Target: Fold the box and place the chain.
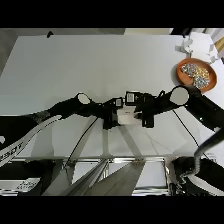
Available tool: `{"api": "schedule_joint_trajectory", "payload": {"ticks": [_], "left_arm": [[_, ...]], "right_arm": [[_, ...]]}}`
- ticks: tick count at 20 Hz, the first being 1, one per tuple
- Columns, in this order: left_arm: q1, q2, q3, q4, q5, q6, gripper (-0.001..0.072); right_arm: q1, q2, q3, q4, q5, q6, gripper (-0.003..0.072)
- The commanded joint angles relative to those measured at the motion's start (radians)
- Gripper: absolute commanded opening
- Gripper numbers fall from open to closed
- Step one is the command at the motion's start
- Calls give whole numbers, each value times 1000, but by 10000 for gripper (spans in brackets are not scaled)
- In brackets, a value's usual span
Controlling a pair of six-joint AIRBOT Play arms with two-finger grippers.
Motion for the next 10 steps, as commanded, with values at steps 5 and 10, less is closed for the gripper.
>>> {"api": "schedule_joint_trajectory", "payload": {"ticks": [5, 10], "left_arm": [[0, 0, 0, 0, 0, 0, 207], [0, 1, 0, 0, 0, 0, 207]], "right_arm": [[1, 0, -3, 8, -46, 0, 169], [7, -1, -3, 79, -44, -5, 169]]}}
